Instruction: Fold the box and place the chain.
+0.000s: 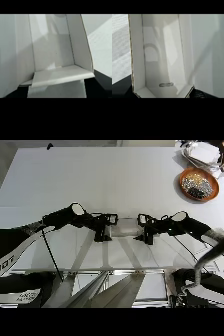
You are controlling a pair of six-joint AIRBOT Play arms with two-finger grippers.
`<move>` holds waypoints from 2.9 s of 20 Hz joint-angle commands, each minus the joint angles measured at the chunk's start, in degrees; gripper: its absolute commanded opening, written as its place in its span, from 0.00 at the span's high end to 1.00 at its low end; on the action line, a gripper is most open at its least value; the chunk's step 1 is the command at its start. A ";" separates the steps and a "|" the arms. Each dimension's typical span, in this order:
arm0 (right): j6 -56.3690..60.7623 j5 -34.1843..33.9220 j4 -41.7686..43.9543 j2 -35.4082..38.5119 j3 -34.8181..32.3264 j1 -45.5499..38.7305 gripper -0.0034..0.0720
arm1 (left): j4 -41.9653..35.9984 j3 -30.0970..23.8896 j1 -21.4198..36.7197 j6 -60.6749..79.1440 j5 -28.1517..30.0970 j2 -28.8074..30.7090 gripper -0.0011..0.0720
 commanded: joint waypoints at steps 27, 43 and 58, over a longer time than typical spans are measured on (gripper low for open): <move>0.09 -0.13 0.15 0.02 0.00 -0.04 0.56 | -15.87 -7.52 1.49 13.60 5.01 2.64 0.03; 0.09 -0.13 0.13 0.02 0.00 -0.04 0.56 | -16.70 -7.50 0.50 13.66 4.11 2.34 0.64; 0.09 -0.13 0.15 0.02 0.00 -0.04 0.56 | -16.72 -7.50 0.46 13.42 4.07 2.34 0.61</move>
